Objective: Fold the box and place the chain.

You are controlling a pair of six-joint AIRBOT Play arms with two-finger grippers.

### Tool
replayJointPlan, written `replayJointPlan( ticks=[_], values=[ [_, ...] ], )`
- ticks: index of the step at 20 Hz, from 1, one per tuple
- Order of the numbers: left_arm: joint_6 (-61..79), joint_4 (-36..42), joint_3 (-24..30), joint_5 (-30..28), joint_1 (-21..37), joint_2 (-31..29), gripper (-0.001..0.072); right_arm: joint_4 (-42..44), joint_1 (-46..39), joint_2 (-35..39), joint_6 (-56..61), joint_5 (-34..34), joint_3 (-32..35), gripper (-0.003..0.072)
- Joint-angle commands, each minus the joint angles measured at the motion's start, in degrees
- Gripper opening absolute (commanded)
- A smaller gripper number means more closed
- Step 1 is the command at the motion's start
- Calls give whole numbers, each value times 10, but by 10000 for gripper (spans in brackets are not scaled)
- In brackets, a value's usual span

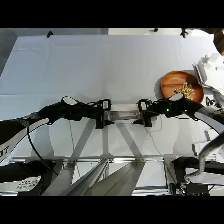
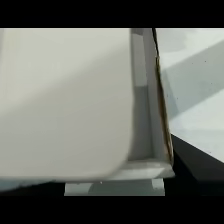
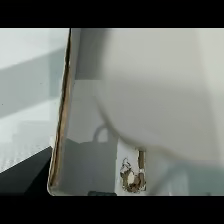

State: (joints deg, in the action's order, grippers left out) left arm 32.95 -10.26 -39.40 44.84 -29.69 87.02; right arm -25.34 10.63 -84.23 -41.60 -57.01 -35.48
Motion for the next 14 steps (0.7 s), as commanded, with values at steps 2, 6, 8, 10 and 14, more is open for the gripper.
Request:
replayJointPlan(
  ticks=[2,6,8,10,14],
  values=[
    [0,4,0,-5,0,0,433,1,1,0,13,-40,0,524],
    [1,4,0,-5,0,0,433,1,1,0,14,-34,0,591],
    [1,4,0,-5,0,0,433,1,1,0,58,-14,0,708],
    [1,4,0,-5,0,-1,433,-4,0,1,88,-6,0,708],
    [1,3,0,-5,0,-2,433,-6,0,1,115,-6,0,704]
  ],
)
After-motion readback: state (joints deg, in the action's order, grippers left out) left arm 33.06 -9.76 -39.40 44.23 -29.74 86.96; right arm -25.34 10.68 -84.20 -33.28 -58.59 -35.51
